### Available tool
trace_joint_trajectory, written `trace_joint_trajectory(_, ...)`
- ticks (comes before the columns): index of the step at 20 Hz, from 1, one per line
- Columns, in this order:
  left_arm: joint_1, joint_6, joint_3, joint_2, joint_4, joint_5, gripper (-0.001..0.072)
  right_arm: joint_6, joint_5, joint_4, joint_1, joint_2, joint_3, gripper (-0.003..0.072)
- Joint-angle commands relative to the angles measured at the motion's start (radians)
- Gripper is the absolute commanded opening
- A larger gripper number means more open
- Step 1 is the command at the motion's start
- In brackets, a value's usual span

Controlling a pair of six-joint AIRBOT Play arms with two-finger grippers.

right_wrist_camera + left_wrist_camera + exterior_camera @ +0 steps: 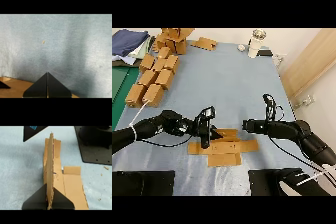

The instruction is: Fold the box.

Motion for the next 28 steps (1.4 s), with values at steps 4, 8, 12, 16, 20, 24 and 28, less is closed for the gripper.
trace_joint_trajectory(4, 0.000, -0.003, 0.000, -0.014, 0.026, -0.004, 0.0013, 0.000, 0.002, 0.000, 0.001, 0.000, 0.000, 0.0004)
trace_joint_trajectory(8, 0.000, -0.003, 0.000, -0.014, 0.025, -0.004, 0.0013, 0.000, -0.002, 0.000, 0.001, 0.000, 0.000, 0.0004)
trace_joint_trajectory(12, 0.000, -0.003, 0.000, -0.014, 0.022, -0.005, 0.0013, 0.009, -0.097, 0.000, 0.001, 0.029, 0.000, 0.0004)
trace_joint_trajectory(16, 0.000, -0.003, 0.000, -0.014, 0.022, -0.005, 0.0013, 0.132, -0.235, -0.017, 0.037, 0.185, 0.003, 0.0004)
trace_joint_trajectory(20, 0.000, -0.003, 0.000, -0.014, 0.022, -0.004, 0.0013, 0.248, -0.328, -0.068, 0.252, 0.335, 0.002, 0.0004)
trace_joint_trajectory(24, -0.001, -0.003, 0.000, -0.014, 0.022, -0.005, 0.0013, 0.260, -0.356, -0.101, 0.540, 0.346, -0.025, 0.0003)
trace_joint_trajectory(28, -0.001, -0.003, 0.000, -0.014, 0.022, -0.004, 0.0013, 0.339, -0.336, -0.299, 0.834, 0.314, -0.121, 0.0005)
